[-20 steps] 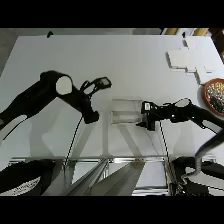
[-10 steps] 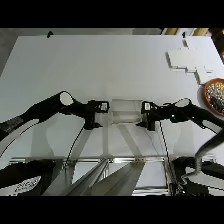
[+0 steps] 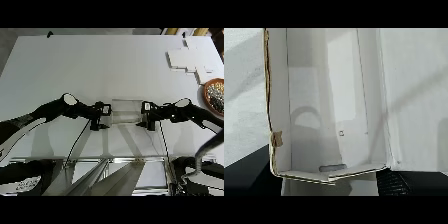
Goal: Fold the box and place the chain.
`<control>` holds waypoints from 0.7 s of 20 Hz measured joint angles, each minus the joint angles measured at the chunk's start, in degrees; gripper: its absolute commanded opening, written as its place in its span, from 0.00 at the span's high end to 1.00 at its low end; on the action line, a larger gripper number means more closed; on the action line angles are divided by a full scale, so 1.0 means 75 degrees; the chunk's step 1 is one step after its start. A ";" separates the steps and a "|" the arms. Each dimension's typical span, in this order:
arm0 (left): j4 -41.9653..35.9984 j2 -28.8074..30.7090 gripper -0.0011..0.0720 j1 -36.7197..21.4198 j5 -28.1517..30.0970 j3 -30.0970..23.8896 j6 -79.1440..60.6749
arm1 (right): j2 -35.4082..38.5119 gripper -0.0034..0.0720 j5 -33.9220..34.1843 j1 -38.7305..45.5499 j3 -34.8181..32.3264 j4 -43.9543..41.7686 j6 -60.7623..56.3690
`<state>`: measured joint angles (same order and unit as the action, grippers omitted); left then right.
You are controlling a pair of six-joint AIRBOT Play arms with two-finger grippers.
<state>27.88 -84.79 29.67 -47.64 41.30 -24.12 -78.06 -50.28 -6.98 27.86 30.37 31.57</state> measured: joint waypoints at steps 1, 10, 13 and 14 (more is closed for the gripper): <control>-0.0064 -0.0055 0.03 0.0017 0.0012 0.0000 -0.0050 | 0.0000 0.52 0.0000 0.0000 0.0000 0.0000 0.0000; -0.0539 -0.0201 0.02 0.0055 0.0239 -0.0003 -0.0189 | 0.0000 0.52 0.0000 0.0000 0.0000 0.0000 0.0000; -0.0647 -0.0201 0.02 0.0073 0.0198 -0.0003 -0.0195 | 0.0000 0.52 0.0000 0.0000 0.0000 0.0000 0.0000; -0.0688 -0.0207 0.02 0.0096 0.0192 -0.0003 -0.0201 | 0.0000 0.52 0.0000 0.0000 0.0000 0.0000 0.0000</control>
<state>22.72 -86.35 30.39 -46.19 41.28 -25.63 -78.06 -50.28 -6.98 27.86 30.37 31.57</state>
